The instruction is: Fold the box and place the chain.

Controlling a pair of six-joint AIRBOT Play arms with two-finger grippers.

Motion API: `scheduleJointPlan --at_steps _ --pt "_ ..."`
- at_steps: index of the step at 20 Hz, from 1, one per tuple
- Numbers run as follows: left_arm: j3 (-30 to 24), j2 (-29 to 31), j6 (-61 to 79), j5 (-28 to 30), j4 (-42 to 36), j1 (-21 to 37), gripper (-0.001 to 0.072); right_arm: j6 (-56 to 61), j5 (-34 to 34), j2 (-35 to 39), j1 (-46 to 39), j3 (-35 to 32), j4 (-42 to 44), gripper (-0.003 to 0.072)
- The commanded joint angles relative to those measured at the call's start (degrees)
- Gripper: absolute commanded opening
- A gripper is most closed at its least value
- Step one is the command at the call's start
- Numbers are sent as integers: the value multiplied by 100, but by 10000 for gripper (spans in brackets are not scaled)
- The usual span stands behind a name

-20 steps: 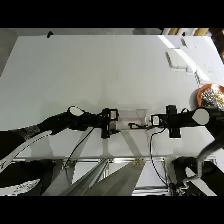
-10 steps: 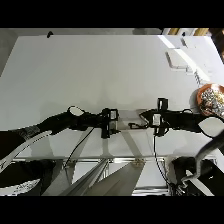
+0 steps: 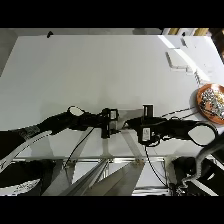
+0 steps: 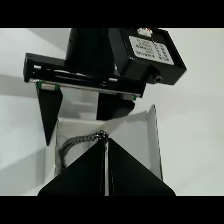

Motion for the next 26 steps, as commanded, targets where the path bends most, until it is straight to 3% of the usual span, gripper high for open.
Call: scheduleJointPlan --at_steps 1,2,4,5,10,14,19,26 --pt "2 0 2 0 0 -2 205 7 -446 -343 199 4 -22 19" --pt "2 0 2 0 0 -2 205 7 -496 -463 199 4 -168 31" --pt "2 0 2 2 0 -2 205 9 -605 -557 199 4 -391 229" --pt "2 0 2 0 0 -2 205 11 -702 -522 199 4 -498 265" --pt "2 0 2 0 0 -2 205 479 -525 170 -223 63 -1816 264" --pt "2 0 0 0 0 -2 205 656 455 369 -1436 50 -2422 261" --pt "2 0 2 2 2 -2 205 595 1038 -389 -2645 -33 -2592 259" --pt "2 0 2 0 0 -2 205 -590 1019 -1631 -2758 -33 -2852 226"
